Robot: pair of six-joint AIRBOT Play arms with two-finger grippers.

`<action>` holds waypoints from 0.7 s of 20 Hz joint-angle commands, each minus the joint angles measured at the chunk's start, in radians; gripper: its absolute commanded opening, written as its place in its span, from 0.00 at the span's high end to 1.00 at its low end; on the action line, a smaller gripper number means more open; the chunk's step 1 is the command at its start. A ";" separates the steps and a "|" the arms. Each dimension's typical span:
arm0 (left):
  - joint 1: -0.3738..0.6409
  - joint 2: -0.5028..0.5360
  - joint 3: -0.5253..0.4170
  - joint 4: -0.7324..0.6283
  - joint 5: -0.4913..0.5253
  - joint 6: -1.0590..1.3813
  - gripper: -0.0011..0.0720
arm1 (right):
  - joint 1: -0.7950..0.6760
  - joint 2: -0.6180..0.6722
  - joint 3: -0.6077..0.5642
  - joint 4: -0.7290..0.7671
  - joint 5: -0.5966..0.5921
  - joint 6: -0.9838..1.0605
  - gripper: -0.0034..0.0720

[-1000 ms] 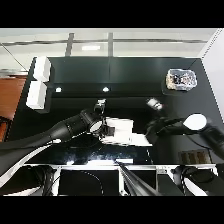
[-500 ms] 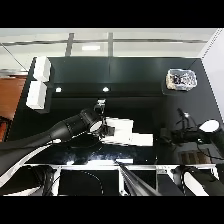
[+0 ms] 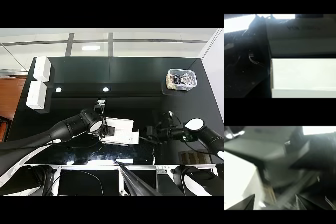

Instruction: Fold the box and place the chain.

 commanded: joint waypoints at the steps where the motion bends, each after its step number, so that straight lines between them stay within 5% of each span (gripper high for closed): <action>1: 0.000 -0.001 0.000 0.000 -0.001 0.002 0.95 | 0.017 -0.005 0.065 0.040 0.068 -0.054 0.19; 6: 0.000 -0.001 0.000 0.000 0.000 0.001 0.95 | 0.102 -0.005 0.088 0.043 0.050 -0.035 0.19; 13: 0.000 -0.001 0.000 0.000 0.000 0.002 0.95 | 0.309 -0.005 0.132 -0.021 -0.140 0.134 0.25; 14: 0.000 -0.001 0.000 0.000 0.000 0.002 0.95 | 0.344 -0.005 0.151 -0.056 -0.172 0.183 0.36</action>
